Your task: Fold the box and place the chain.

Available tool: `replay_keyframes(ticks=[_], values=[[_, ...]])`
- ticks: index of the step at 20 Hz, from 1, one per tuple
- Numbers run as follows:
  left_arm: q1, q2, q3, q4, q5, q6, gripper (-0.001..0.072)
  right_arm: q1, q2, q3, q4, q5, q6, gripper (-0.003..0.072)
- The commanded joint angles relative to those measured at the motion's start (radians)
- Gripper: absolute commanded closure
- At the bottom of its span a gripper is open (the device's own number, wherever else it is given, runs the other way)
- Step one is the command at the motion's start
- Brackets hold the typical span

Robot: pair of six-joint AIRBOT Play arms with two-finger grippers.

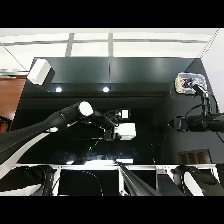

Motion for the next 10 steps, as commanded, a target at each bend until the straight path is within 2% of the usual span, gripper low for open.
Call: replay_keyframes(ticks=[1, 4, 6, 10], values=[[-0.053, -0.034, 0.0, 0.093, 0.085, -0.111, -0.0006, 0.0, 0.0, 0.0, 0.0, 0.0, 0.001, 0.0679], [-0.077, -0.034, 0.001, 0.163, 0.107, -0.191, 0.0012, 0.0, 0.0, 0.0, 0.0, 0.0, 0.001, 0.0679], [-0.067, -0.016, 0.001, 0.203, 0.083, -0.243, 0.0343, 0.0, 0.0, 0.0, 0.0, 0.0, 0.001, 0.0679], [0.039, 0.07, 0.001, 0.27, 0.067, -0.354, 0.0362, 0.0, 0.0, 0.0, 0.0, 0.0, 0.002, 0.0679]])
